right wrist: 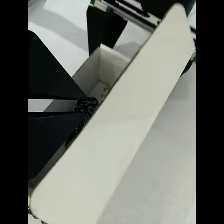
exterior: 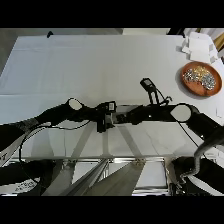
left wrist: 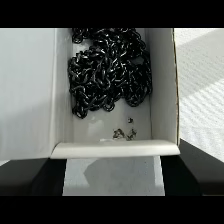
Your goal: Fold the box and place the chain.
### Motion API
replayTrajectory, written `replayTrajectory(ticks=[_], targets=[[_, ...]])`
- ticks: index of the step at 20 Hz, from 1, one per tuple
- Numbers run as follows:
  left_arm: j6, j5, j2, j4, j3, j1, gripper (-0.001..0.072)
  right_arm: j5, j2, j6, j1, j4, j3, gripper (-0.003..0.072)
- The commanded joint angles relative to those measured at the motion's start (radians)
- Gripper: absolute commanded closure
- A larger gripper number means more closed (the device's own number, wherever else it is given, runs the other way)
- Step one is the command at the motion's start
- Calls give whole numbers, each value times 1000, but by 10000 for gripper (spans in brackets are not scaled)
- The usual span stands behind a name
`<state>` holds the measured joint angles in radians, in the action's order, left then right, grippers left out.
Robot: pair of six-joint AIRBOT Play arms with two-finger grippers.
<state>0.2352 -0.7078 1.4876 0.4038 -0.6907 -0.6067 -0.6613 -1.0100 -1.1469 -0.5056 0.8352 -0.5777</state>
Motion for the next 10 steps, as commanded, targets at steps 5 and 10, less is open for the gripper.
replayTrajectory(ticks=[5,10], targets=[[0,0,0,0,0,0,437,-57,60,4,-5,37,-24,498],[0,0,0,0,0,0,437,-291,165,-135,128,250,-117,506]])
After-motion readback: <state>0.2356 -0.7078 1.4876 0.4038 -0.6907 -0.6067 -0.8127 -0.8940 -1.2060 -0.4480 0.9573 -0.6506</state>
